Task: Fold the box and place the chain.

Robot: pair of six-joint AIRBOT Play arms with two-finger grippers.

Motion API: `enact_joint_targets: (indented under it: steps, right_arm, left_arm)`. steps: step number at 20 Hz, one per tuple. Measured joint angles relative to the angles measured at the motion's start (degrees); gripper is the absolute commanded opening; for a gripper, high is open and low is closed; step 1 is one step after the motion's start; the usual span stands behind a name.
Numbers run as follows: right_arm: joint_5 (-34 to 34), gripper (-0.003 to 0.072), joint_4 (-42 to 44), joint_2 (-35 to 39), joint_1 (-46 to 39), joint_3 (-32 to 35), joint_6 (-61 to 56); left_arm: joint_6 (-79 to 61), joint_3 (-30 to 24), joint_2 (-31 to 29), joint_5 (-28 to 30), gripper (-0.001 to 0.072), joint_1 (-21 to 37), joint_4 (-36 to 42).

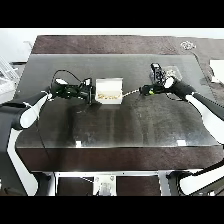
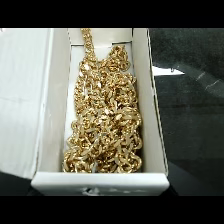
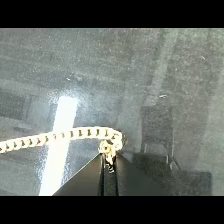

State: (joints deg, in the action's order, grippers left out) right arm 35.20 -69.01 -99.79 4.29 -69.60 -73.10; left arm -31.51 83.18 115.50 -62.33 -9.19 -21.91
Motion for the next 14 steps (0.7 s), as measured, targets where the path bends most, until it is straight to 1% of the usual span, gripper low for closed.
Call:
enact_joint_targets:
  steps: [3, 5, 6, 8, 14]
  right_arm:
    - [0.94, 0.001, -0.66, 0.66, 0.35, -0.5, 0.0]
    - [1.6, 0.001, -1.01, 2.8, 1.36, -0.66, -0.2]
    - [3.26, 0.0009, -1.46, 4.48, 2.12, -0.63, -0.24]
    - [1.31, 0.0009, -0.68, 9.75, 4.07, -1.05, -0.24]
    - [1.05, 0.0009, -0.63, 27.06, 11.28, -1.11, -0.79]
  left_arm:
    - [-0.02, 0.0, 0.0, -0.02, 0.0528, 0.0, 0.0]
    - [0.0, 0.0, 0.0, -0.04, 0.0528, 0.0, 0.02]
    - [-0.02, 0.0, 0.0, -0.07, 0.0528, 0.02, 0.02]
    - [-0.02, 0.0, 0.0, -0.07, 0.0528, 0.02, 0.04]
    - [0.0, 0.0, 0.0, -0.04, 0.0528, 0.02, 0.02]
